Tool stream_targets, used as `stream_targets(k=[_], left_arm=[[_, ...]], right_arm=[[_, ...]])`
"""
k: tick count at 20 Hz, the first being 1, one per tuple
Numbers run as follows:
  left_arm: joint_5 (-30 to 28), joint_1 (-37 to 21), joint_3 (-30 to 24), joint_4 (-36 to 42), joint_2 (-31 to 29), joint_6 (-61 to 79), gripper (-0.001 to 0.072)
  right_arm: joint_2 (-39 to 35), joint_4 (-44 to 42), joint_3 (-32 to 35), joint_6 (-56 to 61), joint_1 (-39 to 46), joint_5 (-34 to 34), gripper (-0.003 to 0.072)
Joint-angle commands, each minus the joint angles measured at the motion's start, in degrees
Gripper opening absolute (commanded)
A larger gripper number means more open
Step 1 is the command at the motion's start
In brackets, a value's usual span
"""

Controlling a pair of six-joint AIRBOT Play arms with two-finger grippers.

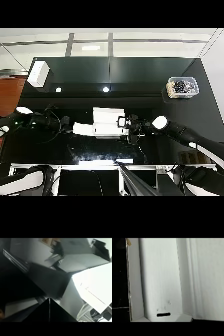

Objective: Fold the box and place the chain.

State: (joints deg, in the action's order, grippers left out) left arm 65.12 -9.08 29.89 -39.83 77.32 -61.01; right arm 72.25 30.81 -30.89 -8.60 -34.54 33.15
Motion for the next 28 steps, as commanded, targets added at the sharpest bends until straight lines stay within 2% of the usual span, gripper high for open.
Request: stream_targets(k=[1, 6, 7, 8, 9, 10, 15, 21, 23, 28], left_arm=[[-3.45, 5.03, -0.2, 3.65, 0.92, 0.39, 0.0033], [-1.7, 6.67, -0.11, 4.61, 1.55, 2.14, 0.0036], [-0.17, 6.58, 0.13, 4.79, 1.55, 2.97, 0.0066], [1.51, 6.58, 0.61, 4.55, 1.53, 3.06, 0.0263], [3.08, 6.58, 1.22, 4.52, 1.51, 4.42, 0.0575], [4.35, 6.56, 1.95, 4.35, 1.51, 4.5, 0.0699], [6.43, 7.23, 5.38, 4.52, 1.49, 3.78, 0.0699], [7.26, 11.17, 6.45, 4.52, -0.52, 3.96, 0.0699], [5.68, 12.61, 6.43, 4.5, -2.19, 2.56, 0.0694], [-3.58, 19.71, 6.43, 3.04, -7.54, -4.09, 0.0691]], right_arm=[[-0.02, -0.02, 0.02, 0.02, 0.02, 0.0, 0.0533], [-0.02, -0.02, 0.02, 0.02, 0.02, 0.0, 0.0533], [-0.02, -0.02, 0.02, 0.02, 0.02, 0.0, 0.0533], [-0.02, -0.02, 0.02, 0.02, 0.02, 0.0, 0.0533], [-0.02, -0.02, 0.02, 0.02, 0.02, 0.0, 0.0533], [-0.02, -0.02, 0.02, 0.02, 0.02, 0.0, 0.0533], [-0.02, -0.02, 0.02, 0.02, 0.02, -0.02, 0.0533], [-0.02, -0.02, 0.02, 0.02, 0.02, -0.02, 0.0533], [-0.02, -0.02, 0.02, 0.02, 0.02, -0.02, 0.0533], [-0.02, 0.0, 0.02, 0.02, 0.02, -0.02, 0.0533]])
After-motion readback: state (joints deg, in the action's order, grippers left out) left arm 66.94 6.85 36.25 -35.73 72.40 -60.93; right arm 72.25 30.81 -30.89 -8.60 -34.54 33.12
